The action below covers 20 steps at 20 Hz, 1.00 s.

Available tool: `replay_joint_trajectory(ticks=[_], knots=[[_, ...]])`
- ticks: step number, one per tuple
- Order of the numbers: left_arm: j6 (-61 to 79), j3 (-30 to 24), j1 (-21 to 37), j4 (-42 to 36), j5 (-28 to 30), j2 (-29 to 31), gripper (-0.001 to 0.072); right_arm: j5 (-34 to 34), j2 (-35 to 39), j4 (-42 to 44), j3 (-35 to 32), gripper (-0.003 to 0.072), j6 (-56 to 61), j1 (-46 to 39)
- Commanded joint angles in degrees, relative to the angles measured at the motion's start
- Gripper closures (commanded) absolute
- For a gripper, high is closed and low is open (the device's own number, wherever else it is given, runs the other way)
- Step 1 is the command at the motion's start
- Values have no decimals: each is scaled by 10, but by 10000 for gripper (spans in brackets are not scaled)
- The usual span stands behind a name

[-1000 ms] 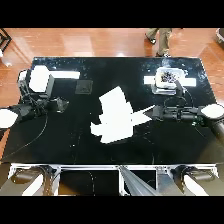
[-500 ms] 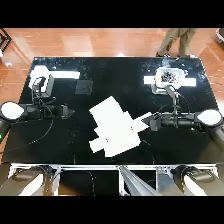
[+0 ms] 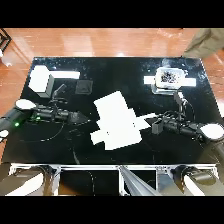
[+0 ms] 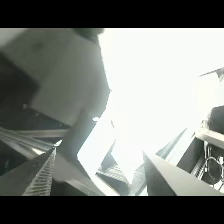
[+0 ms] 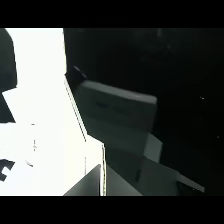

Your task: Fold the box and place the chain.

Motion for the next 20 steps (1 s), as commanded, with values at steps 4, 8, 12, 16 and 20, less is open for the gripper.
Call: replay_joint_trajectory(ticks=[4,8,12,16,20], knots=[[63,0,-6,-43,26,-55,80,1,4,6,-5,664,-1,0],[97,0,-33,-79,21,-91,80,5,4,6,-5,664,4,0],[190,1,-60,-163,-2,-127,80,14,4,6,-5,664,10,0],[224,40,-83,-164,-22,-163,80,16,4,5,-5,664,10,0],[257,105,-107,-123,-95,-214,92,16,4,-3,-5,664,14,0]])
